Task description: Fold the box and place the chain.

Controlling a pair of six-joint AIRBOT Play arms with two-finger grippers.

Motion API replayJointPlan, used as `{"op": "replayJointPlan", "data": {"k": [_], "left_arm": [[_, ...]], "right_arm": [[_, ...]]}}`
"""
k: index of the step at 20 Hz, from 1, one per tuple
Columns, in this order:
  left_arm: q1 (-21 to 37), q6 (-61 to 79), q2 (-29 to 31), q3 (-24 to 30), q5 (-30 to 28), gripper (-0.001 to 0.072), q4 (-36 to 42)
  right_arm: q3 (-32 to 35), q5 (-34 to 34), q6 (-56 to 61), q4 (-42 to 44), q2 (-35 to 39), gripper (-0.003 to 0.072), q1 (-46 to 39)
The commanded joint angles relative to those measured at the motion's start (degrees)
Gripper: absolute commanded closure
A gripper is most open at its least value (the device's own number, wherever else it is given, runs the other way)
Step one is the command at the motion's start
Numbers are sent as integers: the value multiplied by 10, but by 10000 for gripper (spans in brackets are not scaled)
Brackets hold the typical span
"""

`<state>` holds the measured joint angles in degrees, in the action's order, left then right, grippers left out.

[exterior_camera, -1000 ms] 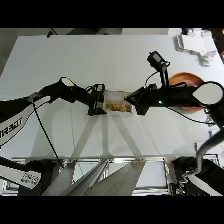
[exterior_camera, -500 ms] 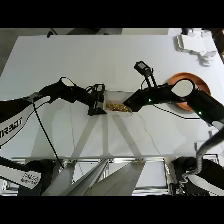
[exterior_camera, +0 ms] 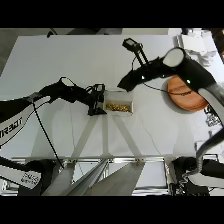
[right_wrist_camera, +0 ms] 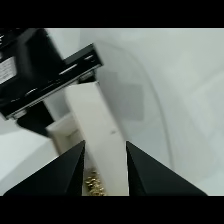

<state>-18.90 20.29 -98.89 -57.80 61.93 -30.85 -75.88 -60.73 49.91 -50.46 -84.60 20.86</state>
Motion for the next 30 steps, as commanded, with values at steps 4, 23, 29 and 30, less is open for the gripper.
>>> {"op": "replayJointPlan", "data": {"k": [4,23,29,30], "left_arm": [[0,0,0,0,0,495,0],[0,0,0,0,0,495,0],[0,0,0,0,0,495,0],[0,0,0,0,0,495,0]], "right_arm": [[-57,-115,-26,-2,-110,391,-34],[156,94,-245,-6,52,392,73],[209,164,-245,-13,76,393,91],[211,182,-245,-21,76,394,91]]}}
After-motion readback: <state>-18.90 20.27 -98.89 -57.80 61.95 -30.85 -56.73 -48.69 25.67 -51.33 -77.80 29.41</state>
